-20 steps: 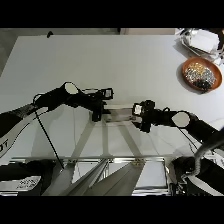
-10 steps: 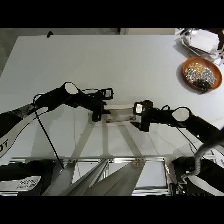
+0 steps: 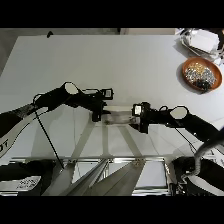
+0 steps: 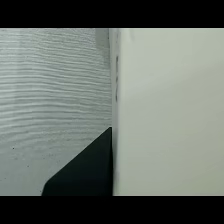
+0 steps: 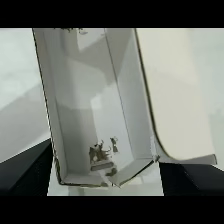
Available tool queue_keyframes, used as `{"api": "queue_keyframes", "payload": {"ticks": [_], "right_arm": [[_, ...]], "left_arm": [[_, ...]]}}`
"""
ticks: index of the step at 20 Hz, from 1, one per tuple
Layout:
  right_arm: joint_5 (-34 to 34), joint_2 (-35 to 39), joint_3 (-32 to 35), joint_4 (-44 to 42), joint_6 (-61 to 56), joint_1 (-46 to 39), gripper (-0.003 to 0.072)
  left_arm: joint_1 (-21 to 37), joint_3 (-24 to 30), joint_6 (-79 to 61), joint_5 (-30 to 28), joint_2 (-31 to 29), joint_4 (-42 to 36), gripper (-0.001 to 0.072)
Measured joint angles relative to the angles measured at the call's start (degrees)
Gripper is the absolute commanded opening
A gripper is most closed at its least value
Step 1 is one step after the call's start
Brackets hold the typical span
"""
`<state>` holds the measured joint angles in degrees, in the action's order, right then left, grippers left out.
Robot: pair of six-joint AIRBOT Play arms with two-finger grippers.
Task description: Fold the box and place the chain.
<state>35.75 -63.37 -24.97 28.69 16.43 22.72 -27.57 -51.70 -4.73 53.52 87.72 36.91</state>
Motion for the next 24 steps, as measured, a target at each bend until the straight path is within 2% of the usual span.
{"api": "queue_keyframes", "payload": {"ticks": [11, 17, 24], "right_arm": [[5.05, -8.61, -4.68, 0.48, 2.34, -1.6, 0.067], [8.31, -9.94, -5.62, 3.56, 2.51, -3.96, 0.0666], [8.81, -10.51, -5.73, 4.26, 2.51, -4.46, 0.0647]], "left_arm": [[0.0, 0.0, 0.07, -0.11, 0.0, 0.0, 0.0014], [0.0, 0.0, 0.13, -0.13, 0.0, -0.02, 0.0014], [0.0, 0.0, 0.11, -0.13, 0.0, -0.02, 0.0014]]}}
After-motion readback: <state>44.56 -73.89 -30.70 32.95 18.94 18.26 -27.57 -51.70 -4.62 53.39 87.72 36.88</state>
